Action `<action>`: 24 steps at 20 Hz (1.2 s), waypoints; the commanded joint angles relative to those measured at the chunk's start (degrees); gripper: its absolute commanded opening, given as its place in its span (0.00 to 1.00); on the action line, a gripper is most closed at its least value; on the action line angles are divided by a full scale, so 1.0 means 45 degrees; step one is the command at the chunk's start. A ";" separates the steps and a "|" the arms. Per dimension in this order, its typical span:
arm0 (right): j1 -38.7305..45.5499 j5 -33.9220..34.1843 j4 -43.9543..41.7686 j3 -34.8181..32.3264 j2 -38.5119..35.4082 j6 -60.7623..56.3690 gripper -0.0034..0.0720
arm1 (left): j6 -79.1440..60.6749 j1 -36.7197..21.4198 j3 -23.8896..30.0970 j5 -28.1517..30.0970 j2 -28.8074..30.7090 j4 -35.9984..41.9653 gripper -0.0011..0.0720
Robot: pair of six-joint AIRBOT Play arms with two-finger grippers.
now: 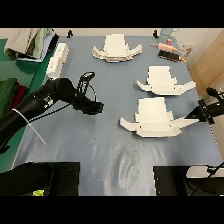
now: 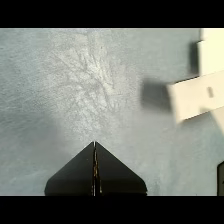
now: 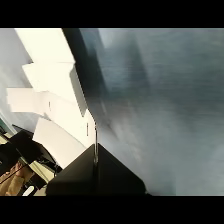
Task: Fold the box.
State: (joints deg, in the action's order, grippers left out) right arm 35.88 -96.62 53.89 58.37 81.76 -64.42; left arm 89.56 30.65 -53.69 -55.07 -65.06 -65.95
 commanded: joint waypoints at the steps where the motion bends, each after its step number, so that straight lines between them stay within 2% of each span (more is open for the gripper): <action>1: -0.1695 0.0860 -0.1326 -0.0782 -0.0971 -0.0806 0.05 | -0.0044 -0.0010 -0.0015 -0.0680 0.0228 0.0136 0.03; 3: -0.2953 0.2045 -0.1326 -0.1773 -0.2050 -0.1559 0.05 | -0.0374 -0.0005 -0.0005 -0.1360 0.0617 0.0136 0.03; 6: -0.4843 0.3521 -0.1321 -0.3730 -0.3745 -0.2569 0.05 | -0.0617 -0.0005 0.0510 -0.1535 0.1661 0.0155 0.03; 12: -0.8276 0.6941 -0.1253 -0.8004 -0.7606 -0.4478 0.05 | -0.0607 -0.0005 0.3429 -0.1661 0.4367 0.0753 0.03; 13: -0.8597 0.7363 -0.1234 -0.8456 -0.8004 -0.4707 0.09 | -0.0607 -0.0005 0.3657 -0.1734 0.4575 0.0753 0.04; 14: -0.8772 0.7563 -0.1209 -0.8786 -0.8218 -0.4925 0.27 | -0.0607 -0.0005 0.3750 -0.1768 0.4668 0.0685 0.04; 15: -0.8791 0.7548 -0.1171 -0.8947 -0.8238 -0.4930 0.35 | -0.0607 -0.0005 0.3750 -0.1783 0.4668 0.0641 0.04; 17: -0.8791 0.7553 -0.1078 -0.9073 -0.8238 -0.4891 0.33 | -0.0602 -0.0005 0.3745 -0.1763 0.4663 0.0675 0.04; 19: -0.8796 0.7577 -0.1083 -0.9073 -0.8238 -0.4148 0.10 | -0.0559 -0.0005 0.3745 -0.1792 0.4663 0.0709 0.04; 20: -0.8796 0.7577 -0.1093 -0.9073 -0.8242 -0.3662 0.06 | -0.0559 -0.0005 0.3745 -0.1787 0.4658 0.0704 0.04; 22: -0.8913 0.7601 -0.1205 -0.9073 -0.8247 -0.2769 0.05 | -0.0559 -0.0015 0.3730 -0.1695 0.4590 0.0704 0.65; 23: -0.9160 0.7655 -0.1423 -0.9073 -0.8276 -0.2098 0.05 | -0.0583 -0.0107 0.3687 -0.1569 0.4498 0.0699 0.62; 24: -0.9476 0.7786 -0.1715 -0.9073 -0.8369 -0.1316 0.05 | -0.0617 -0.0291 0.3628 -0.1418 0.4381 0.0695 0.50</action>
